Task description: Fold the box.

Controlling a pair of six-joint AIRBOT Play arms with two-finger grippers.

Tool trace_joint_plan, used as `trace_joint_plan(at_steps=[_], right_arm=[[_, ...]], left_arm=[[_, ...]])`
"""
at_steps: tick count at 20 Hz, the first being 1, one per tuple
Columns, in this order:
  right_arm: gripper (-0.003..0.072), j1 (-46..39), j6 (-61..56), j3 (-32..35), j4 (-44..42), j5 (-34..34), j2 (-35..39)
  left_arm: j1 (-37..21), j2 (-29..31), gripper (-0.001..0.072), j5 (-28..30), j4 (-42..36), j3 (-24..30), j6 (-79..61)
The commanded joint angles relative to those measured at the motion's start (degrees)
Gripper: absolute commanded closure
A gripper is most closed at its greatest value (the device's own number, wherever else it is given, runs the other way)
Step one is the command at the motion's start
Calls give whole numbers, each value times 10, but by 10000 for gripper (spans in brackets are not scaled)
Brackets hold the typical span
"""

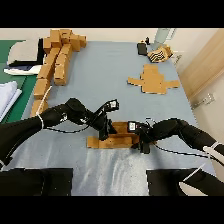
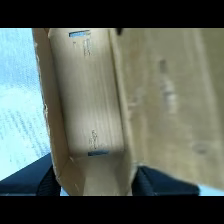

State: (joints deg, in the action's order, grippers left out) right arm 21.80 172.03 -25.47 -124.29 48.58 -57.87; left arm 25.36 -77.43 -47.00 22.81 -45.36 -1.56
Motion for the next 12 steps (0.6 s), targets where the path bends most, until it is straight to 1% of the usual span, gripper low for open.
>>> trace_joint_plan(at_steps=[1,11,12], right_arm=[[176,0,0,0,0,0,0],[175,0,0,0,0,0,0],[175,0,0,0,0,0,0]], left_arm=[[0,0,693,15,-27,-1,-2],[0,0,689,14,-27,0,0],[0,0,515,14,-27,-1,1]])
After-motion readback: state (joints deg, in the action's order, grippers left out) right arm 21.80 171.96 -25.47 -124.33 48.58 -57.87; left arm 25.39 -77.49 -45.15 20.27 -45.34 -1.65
